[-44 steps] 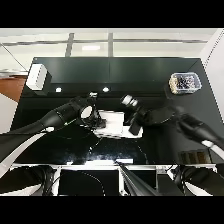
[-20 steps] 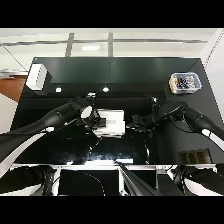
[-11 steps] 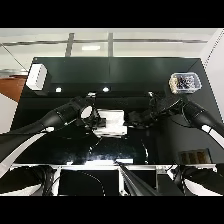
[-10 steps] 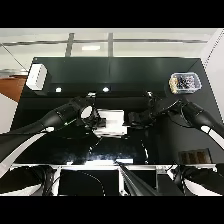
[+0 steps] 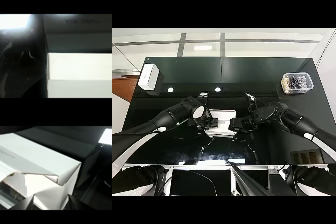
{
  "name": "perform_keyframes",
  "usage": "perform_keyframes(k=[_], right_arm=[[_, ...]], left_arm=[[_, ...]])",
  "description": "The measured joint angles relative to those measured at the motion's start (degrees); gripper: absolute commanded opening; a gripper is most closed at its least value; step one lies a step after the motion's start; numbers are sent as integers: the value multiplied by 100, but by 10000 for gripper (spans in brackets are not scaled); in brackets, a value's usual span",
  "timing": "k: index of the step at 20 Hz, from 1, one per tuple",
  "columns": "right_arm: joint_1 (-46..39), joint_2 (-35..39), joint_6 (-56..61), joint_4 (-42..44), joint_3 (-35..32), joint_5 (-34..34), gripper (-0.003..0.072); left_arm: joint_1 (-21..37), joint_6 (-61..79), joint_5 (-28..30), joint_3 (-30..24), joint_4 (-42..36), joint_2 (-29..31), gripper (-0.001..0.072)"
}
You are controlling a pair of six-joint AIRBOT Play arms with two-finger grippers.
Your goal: Fold the box and place the chain.
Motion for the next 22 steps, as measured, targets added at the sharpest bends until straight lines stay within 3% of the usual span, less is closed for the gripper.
perform_keyframes(k=[2, 9, 10, 13, 22], right_arm=[[116, -9, 258, -205, 26, 127, 368], [533, -157, 1390, -1303, 348, 271, 368], [601, -219, 1543, -1445, 413, 229, 339], [817, -433, 2033, -1987, 695, -24, 305], [1307, -896, 3167, -3209, 1351, -883, 301]], left_arm=[[0, 2, 0, 0, -2, 0, 25], [0, -7, -2, 0, -2, 0, 25], [0, 4, -2, 0, -2, 0, 25], [0, 4, -15, 2, -2, 0, 25], [0, 4, -79, 4, -2, 0, 25]])
